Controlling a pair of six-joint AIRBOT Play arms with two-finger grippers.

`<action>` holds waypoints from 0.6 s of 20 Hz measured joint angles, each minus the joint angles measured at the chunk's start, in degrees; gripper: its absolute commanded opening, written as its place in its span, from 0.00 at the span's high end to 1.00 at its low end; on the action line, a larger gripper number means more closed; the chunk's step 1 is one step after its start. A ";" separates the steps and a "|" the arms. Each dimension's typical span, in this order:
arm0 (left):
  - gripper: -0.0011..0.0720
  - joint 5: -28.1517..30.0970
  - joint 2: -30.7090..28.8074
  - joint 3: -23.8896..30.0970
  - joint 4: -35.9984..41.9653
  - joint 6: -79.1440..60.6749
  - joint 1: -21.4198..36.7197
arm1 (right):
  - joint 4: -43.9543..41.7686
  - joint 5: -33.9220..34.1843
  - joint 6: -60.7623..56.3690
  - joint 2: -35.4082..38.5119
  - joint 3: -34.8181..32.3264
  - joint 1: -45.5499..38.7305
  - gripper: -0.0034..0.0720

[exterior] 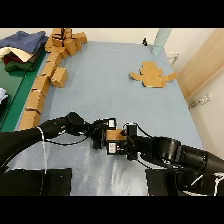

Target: Fold the box.

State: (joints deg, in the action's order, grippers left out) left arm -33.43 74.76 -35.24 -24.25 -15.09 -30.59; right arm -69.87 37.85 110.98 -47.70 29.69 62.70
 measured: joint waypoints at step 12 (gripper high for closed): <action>0.27 0.07 0.00 0.00 -0.04 0.02 0.00 | 7.21 -1.51 -6.38 -2.84 -0.11 1.90 0.43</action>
